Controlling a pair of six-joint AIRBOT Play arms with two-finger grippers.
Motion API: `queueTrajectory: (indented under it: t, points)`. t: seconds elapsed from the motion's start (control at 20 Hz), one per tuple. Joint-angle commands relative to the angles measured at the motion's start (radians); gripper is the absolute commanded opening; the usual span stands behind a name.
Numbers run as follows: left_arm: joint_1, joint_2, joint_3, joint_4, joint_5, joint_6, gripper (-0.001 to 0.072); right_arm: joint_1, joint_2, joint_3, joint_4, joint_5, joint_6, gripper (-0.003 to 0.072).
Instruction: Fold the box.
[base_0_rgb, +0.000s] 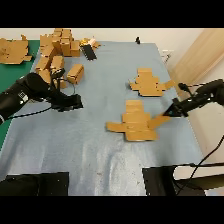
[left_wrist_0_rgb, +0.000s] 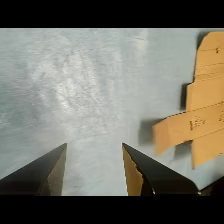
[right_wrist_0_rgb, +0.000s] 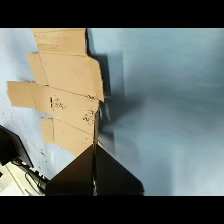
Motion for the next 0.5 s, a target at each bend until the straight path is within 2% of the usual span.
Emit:
queueTrajectory:
  t: [0.0,0.2,0.25,0.35,0.45]
  points:
    - [0.081,0.0,-0.002,-0.045,-0.078,0.088,0.0516,0.181,0.109,-0.175,0.092,0.232,0.036,0.0004]
    - [0.098,0.0,-0.013,-0.052,-0.101,0.121,0.0516,0.378,0.227,-0.366,0.095,0.466,0.083,0.0005]
    - [0.098,-0.002,-0.015,-0.051,-0.101,0.121,0.0516,0.405,0.237,-0.386,0.094,0.48,0.085,0.0018]
    - [0.098,-0.004,-0.016,-0.055,-0.102,0.121,0.0516,0.437,0.233,-0.393,0.09,0.478,0.086,0.0267]
    - [0.098,-0.004,-0.016,-0.06,-0.106,0.12,0.0516,0.446,0.229,-0.393,0.09,0.481,0.086,0.0267]
